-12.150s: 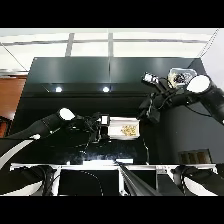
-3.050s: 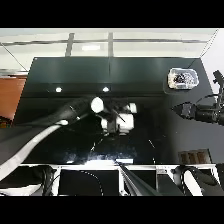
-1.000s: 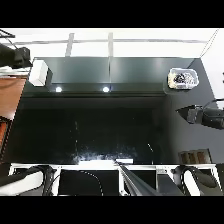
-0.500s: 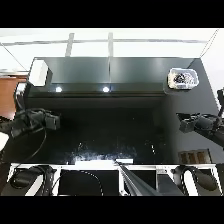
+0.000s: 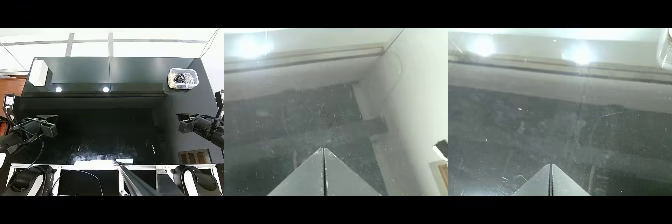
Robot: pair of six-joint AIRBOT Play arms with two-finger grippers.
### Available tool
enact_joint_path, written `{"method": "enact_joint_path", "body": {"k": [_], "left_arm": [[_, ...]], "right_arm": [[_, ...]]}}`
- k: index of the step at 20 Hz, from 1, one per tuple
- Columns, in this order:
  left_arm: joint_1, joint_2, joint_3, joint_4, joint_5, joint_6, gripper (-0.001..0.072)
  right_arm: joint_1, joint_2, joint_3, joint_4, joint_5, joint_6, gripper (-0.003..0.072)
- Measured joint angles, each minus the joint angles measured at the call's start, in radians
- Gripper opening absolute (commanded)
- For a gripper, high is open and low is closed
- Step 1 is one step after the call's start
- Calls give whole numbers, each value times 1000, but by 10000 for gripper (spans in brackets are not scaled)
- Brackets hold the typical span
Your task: Fold the box and place the chain.
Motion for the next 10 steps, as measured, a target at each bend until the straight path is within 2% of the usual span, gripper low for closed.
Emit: {"method": "enact_joint_path", "body": {"k": [10], "left_arm": [[0, 10, -3, -1, 3, 0, 30]], "right_arm": [[0, 0, -1, 0, -2, -2, 16]]}}
